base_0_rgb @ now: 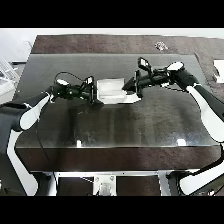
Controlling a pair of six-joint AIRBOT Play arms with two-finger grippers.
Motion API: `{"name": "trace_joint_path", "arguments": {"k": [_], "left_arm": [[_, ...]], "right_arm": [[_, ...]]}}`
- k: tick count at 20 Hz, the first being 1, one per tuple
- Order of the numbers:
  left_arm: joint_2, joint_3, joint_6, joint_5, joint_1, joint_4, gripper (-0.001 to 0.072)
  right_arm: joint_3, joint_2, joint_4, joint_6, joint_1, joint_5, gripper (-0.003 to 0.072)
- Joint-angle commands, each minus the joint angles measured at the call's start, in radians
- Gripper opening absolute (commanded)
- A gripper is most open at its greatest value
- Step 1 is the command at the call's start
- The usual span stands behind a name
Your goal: Fold the box and place the chain.
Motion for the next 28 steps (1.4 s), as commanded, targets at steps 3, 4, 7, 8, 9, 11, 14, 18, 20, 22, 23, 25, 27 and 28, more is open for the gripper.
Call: {"name": "trace_joint_path", "arguments": {"k": [3,4,7,8,9,11,14,18,20,22,23,25,27,28], "left_arm": [[-0.001,0.000,0.000,0.000,0.000,0.000,0.0539],[-0.001,0.000,0.000,-0.001,0.000,0.000,0.0539],[-0.001,0.000,0.000,-0.008,0.000,0.001,0.0539],[-0.001,0.000,0.000,-0.008,0.000,0.000,0.0539],[-0.001,0.000,0.000,-0.008,0.000,0.000,0.0539],[-0.001,0.000,0.000,-0.008,0.000,0.000,0.0539],[-0.001,0.000,0.000,-0.008,0.000,0.000,0.0539],[-0.001,0.000,0.000,-0.007,0.000,0.000,0.0539],[-0.001,0.000,0.000,-0.008,0.000,0.000,0.0539],[-0.001,0.000,0.000,-0.008,0.000,0.000,0.0538],[-0.001,0.000,0.000,-0.008,0.000,0.000,0.0539],[-0.001,0.000,0.000,-0.008,0.000,0.000,0.0539],[-0.001,0.000,0.000,-0.007,0.000,0.000,0.0539],[-0.001,0.000,0.000,-0.008,0.000,0.000,0.0539]], "right_arm": [[0.045,-0.048,-0.002,0.023,0.027,-0.235,0.0008],[0.072,-0.074,-0.002,0.024,0.019,-0.235,0.0008],[0.152,-0.146,-0.032,0.073,0.006,-0.235,0.0008],[0.178,-0.170,-0.052,0.098,0.006,-0.235,0.0008],[0.195,-0.189,-0.072,0.112,0.006,-0.235,0.0008],[0.206,-0.224,-0.127,0.137,0.006,-0.233,0.0008],[0.206,-0.242,-0.155,0.164,0.006,-0.149,0.0010],[0.206,-0.219,-0.154,0.145,0.006,-0.099,0.0009],[0.206,-0.178,-0.153,0.196,-0.002,-0.099,0.0007],[0.205,-0.121,-0.165,0.266,-0.022,-0.085,0.0005],[0.194,-0.086,-0.167,0.266,-0.035,-0.079,0.0005],[0.146,-0.023,-0.171,0.254,-0.054,-0.079,0.0007],[0.089,0.013,-0.200,0.206,-0.068,-0.049,0.0011],[0.064,0.016,-0.209,0.176,-0.071,-0.021,0.0107]]}}
